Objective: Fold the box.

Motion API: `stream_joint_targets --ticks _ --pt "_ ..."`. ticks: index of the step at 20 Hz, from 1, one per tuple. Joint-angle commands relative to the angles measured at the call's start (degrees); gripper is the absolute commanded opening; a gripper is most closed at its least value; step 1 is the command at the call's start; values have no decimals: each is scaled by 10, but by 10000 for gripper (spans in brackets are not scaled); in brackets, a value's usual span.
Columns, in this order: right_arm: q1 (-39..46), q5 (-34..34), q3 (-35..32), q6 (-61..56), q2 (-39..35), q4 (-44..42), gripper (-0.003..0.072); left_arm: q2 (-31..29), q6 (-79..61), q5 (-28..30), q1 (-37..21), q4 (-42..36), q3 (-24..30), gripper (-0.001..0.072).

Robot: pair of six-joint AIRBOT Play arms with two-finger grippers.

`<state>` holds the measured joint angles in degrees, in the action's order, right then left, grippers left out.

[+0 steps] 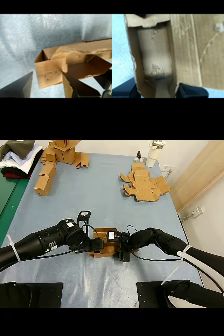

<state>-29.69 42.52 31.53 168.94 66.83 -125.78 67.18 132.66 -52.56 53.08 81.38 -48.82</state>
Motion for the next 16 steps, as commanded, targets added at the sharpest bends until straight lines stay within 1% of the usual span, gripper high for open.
stream_joint_targets --ticks 1,4,7,10,12,16 --pt "0 0 0 0 0 0 438 2 5 1 2 -2 -2 548" --pt "0 0 0 0 0 0 438 20 9 1 5 -4 -7 548" --pt "0 0 0 0 0 0 437 52 9 -3 19 2 -29 548" --pt "0 0 0 0 0 0 438 74 17 -32 23 19 -48 548" --pt "0 0 0 0 0 0 438 82 24 -38 23 25 -57 547" --pt "0 0 0 0 0 0 438 92 35 -43 23 33 -91 541"
